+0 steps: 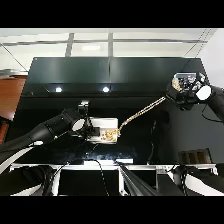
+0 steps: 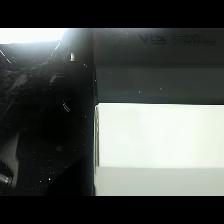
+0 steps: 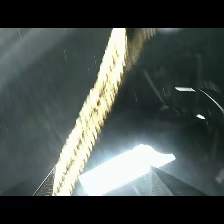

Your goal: Fold the box and place the chain.

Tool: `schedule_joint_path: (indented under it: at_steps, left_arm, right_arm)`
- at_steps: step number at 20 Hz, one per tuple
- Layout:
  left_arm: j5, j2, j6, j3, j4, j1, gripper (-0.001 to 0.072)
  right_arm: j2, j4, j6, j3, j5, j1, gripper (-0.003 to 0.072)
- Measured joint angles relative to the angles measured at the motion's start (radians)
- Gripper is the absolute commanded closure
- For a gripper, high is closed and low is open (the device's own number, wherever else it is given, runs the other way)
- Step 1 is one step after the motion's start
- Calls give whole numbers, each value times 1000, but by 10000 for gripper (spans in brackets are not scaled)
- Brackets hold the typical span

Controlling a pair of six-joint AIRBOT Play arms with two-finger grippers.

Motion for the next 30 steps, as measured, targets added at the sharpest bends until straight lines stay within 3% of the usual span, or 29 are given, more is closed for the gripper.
schedule_joint_path:
  at_steps: [2, 4, 11, 15, 23, 30]
  left_arm:
    - [0, 0, 0, 0, 0, 0, 677]
    - [0, 0, 0, 0, 0, 0, 677]
    - [0, 0, 0, 0, 0, 0, 677]
    - [0, 0, 0, 0, 0, 0, 677]
    - [0, 0, 0, 0, 0, 0, 677]
    - [1, 0, 0, 0, 1, 0, 677]
  right_arm:
    - [-40, -13, 45, 18, -61, -5, -7]
    - [-83, -32, 85, 40, -106, -6, 166]
    - [-208, -119, 190, 103, -179, -13, 166]
    - [-236, -132, 210, 117, -221, -16, 667]
    - [-173, -98, 31, 166, -108, -17, 671]
    - [241, 89, -314, 193, 27, -17, 671]
